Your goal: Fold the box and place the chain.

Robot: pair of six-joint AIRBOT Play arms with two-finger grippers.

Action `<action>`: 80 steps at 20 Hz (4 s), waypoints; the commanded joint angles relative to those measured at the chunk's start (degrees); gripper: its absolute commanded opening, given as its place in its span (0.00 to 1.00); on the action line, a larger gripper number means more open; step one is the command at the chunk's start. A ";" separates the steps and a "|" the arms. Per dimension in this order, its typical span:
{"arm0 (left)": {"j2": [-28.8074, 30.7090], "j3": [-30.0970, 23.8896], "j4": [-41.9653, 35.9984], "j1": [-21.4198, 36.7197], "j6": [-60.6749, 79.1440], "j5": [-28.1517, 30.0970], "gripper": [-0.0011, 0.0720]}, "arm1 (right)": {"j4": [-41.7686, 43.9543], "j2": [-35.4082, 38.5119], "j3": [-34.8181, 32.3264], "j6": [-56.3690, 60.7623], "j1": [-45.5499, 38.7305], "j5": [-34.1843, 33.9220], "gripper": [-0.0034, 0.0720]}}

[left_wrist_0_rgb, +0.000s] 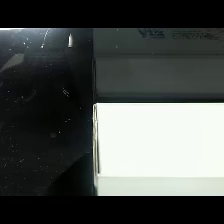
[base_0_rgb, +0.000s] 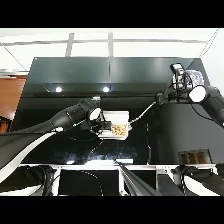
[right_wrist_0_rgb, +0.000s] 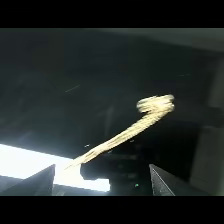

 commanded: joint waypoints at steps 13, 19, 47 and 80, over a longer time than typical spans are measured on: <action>-0.02 0.02 -0.09 0.07 0.00 0.20 0.06 | -17.20 -10.88 0.20 29.27 9.18 -5.33 0.87; -0.02 0.02 -0.20 0.07 0.00 0.22 0.06 | -17.18 -10.91 0.20 31.41 9.42 -3.04 0.79; -0.02 0.02 -0.22 0.07 0.00 0.22 0.06 | 23.58 17.55 2.27 -5.62 10.95 30.03 0.05; -0.02 0.02 -0.20 0.07 0.02 0.22 0.06 | 25.68 9.29 -17.18 -37.73 12.66 10.34 0.97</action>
